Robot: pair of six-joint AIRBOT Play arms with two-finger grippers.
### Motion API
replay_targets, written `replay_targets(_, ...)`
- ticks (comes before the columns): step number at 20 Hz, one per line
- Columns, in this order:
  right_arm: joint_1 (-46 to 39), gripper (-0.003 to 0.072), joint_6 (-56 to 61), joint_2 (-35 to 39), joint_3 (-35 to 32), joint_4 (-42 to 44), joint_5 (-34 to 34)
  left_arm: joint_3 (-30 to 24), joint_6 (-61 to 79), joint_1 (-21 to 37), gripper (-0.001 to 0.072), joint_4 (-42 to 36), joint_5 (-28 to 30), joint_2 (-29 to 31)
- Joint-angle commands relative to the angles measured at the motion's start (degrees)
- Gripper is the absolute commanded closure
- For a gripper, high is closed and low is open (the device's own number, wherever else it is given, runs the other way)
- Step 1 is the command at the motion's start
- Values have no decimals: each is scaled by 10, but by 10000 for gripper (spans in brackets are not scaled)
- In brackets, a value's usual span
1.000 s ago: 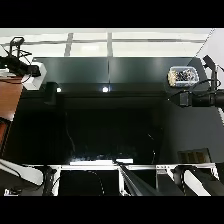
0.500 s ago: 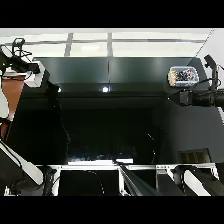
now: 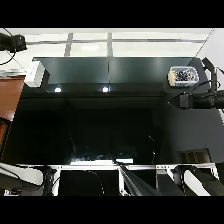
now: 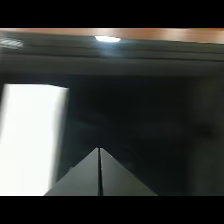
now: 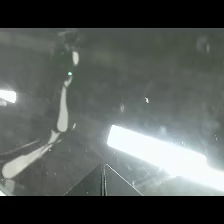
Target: Fold the box and place the chain.
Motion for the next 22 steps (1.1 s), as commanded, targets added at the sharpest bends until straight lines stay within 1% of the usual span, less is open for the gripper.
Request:
replay_targets(1, 0, 680, 43, 37, -1, -51, -15, -80, 3, -53, 684, -116, -65, 115)
replay_targets(2, 0, 679, 42, 66, -9, -55, -48, -120, 3, -81, 684, -101, -43, 158)
replay_targets(3, 0, 680, 35, 96, -21, -67, -83, -177, 3, -113, 684, -75, -8, 213)
replay_targets(4, 0, 679, 11, 126, -40, -74, -122, -247, 1, -144, 683, -48, 38, 272)
replay_targets(6, 0, 678, -24, 176, -91, -78, -206, -402, 1, -196, 683, -12, 136, 385)
replay_targets(8, 0, 675, -45, 196, -148, -78, -276, -575, -3, -234, 682, 6, 228, 496)
replay_targets(10, 0, 674, -78, 192, -190, -80, -306, -721, -50, -234, 682, 7, 275, 585)
replay_targets(12, 0, 674, -89, 189, -219, -87, -319, -830, -55, -221, 682, 10, 301, 653)
replay_targets(13, 0, 674, -88, 189, -223, -99, -311, -865, -56, -216, 682, 18, 308, 677)
replay_targets(14, 0, 674, -88, 189, -223, -108, -291, -888, -56, -212, 681, 24, 310, 698)
replay_targets(15, 0, 673, -88, 189, -223, -107, -277, -899, -56, -209, 681, 33, 310, 712)
replay_targets(18, 0, 674, -88, 189, -223, -107, -268, -903, -56, -208, 680, 36, 303, 731)
replay_targets(22, 0, 674, -88, 189, -223, -107, -268, -903, -56, -208, 680, 33, 304, 730)
